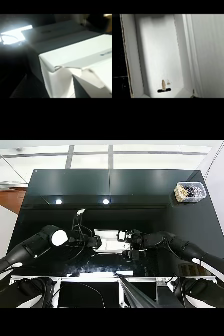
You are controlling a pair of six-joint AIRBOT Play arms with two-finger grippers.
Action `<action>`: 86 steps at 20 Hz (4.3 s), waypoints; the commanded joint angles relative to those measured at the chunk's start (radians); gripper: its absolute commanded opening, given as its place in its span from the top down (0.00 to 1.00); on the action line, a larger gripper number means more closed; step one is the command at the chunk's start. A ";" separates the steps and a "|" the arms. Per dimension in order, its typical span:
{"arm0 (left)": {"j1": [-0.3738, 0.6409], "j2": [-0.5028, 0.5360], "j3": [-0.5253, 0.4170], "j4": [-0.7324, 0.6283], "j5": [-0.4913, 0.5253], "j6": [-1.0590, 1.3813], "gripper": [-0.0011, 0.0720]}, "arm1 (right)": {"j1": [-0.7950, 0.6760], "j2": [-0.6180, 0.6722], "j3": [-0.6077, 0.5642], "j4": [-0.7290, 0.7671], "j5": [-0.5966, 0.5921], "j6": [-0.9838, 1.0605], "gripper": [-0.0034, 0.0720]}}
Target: Fold the box and place the chain.
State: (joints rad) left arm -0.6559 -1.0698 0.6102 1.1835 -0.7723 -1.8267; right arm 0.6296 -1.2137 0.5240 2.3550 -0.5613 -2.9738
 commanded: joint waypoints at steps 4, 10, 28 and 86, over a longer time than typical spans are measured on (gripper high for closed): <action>-0.105 -0.109 0.109 0.174 -0.138 -0.224 0.23 | 0.000 0.000 0.000 0.000 0.000 0.000 0.35; -0.161 -0.185 0.190 0.301 -0.202 -0.378 0.35 | 0.000 0.000 0.000 0.000 0.000 0.000 0.35; -0.210 -0.265 0.246 0.352 -0.215 -0.560 0.51 | 0.000 0.000 0.000 0.000 0.000 0.000 0.35; -0.210 -0.325 0.319 0.371 -0.313 -0.564 0.74 | 0.002 0.000 0.000 0.000 0.000 0.000 0.35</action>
State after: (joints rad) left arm -0.8654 -1.3956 0.9245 1.5551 -1.0756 -2.3882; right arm 0.6308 -1.2137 0.5240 2.3547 -0.5613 -2.9738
